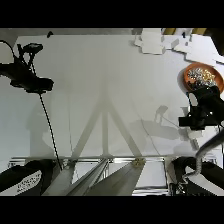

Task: Fold the box and place the chain.

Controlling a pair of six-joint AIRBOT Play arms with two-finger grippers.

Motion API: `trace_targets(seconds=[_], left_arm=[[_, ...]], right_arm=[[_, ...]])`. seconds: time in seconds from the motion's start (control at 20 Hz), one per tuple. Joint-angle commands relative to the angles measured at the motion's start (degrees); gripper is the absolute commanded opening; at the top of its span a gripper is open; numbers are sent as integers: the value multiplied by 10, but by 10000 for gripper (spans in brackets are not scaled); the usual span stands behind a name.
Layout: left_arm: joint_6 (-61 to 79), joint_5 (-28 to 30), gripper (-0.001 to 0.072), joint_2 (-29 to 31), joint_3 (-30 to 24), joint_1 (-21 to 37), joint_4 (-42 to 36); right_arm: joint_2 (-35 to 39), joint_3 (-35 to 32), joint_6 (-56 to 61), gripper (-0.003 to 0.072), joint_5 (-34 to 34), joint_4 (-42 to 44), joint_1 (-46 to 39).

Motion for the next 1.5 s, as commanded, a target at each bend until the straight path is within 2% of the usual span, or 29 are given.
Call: trace_targets(seconds=[0.0, 0.55, 0.7, 0.8, 0.9, 1.0, 1.1, 1.2, 1.25, 1.35, 1.4, 1.45], left_arm=[[0, 0, 10, 0, 0, 0, 0], [0, 0, 10, 0, 0, 0, 0], [0, 0, 10, 0, 0, 0, 0], [0, 0, 10, 0, 0, 0, 0], [0, 0, 10, 0, 0, 0, 0], [0, 0, 10, 0, 0, 0, 0], [0, 0, 10, 0, 0, 0, 0], [0, 0, 10, 0, 0, 0, 0], [0, 0, 10, 0, 0, 0, 0], [0, 0, 10, 0, 0, 0, 0], [0, 0, 10, 0, 0, 0, 0], [0, 0, 10, 0, 0, 0, 0]], right_arm=[[0, 0, 0, 11, 0, 0, 0], [0, 0, 0, 11, -11, 2, 0], [0, 0, 0, 11, -89, -10, 0], [0, 1, 5, 10, -104, -4, 0], [0, 10, -45, 12, -137, -3, 0], [0, 40, -127, 11, -117, -44, 0], [0, 65, -130, 11, -94, -123, -28], [0, 70, -137, 14, -81, -166, -86], [0, 70, -163, 82, -82, -166, -121], [0, 70, -199, 557, -89, -163, -189], [0, 70, -200, 595, -104, -161, -220], [0, 70, -201, 594, -123, -158, -252]])
